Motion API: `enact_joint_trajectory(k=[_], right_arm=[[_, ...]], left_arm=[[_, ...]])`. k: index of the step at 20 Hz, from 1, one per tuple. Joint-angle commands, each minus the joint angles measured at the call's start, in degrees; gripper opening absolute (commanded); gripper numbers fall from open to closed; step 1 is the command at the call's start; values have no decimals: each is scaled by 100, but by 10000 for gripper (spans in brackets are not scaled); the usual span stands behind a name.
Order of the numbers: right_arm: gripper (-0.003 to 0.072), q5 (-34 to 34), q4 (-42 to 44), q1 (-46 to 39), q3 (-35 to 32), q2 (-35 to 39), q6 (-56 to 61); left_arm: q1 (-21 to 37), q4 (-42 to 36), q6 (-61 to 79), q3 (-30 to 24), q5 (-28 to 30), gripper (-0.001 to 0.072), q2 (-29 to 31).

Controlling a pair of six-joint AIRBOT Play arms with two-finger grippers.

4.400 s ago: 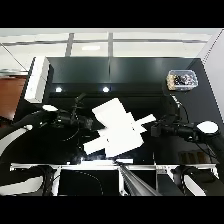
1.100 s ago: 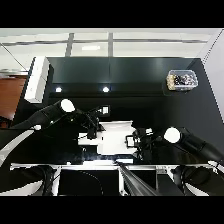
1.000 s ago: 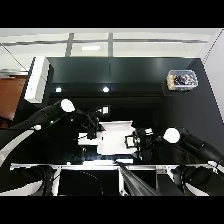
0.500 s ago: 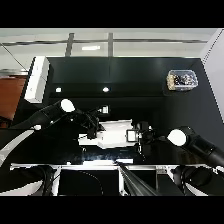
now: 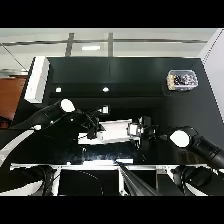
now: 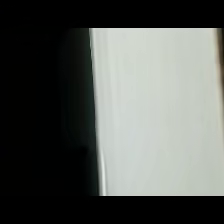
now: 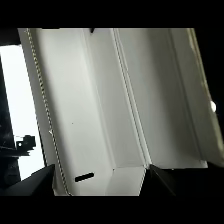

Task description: Fold the box and place the chain.

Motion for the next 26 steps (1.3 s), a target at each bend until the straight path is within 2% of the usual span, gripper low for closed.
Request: enact_joint_trajectory(k=[1, 6, 9, 12, 15, 18, 26], right_arm=[[703, -157, 199, -262, 7, 7, 280], [703, 522, 1176, -697, 4, -28, -540], [703, 481, 1268, -697, 7, -216, -649], [703, 551, 1705, -697, 7, -457, -1058], [703, 592, 1768, -697, 4, -671, -1226], [703, 817, 2026, -695, -2, -824, -1652], [703, 951, 2044, -684, -79, -1191, -2516]], left_arm=[[-2, 2, 2, -4, -17, 30, 0], [-2, 2, 2, -4, -17, 30, 0], [-2, 2, 4, 7, -11, 30, 0], [-79, 210, 7, 92, -4, 29, 42], [-195, 625, 0, 138, -4, 29, 59], [-195, 616, -2, 138, 4, 29, 59], [-192, 616, -15, 138, -2, 31, 59]])
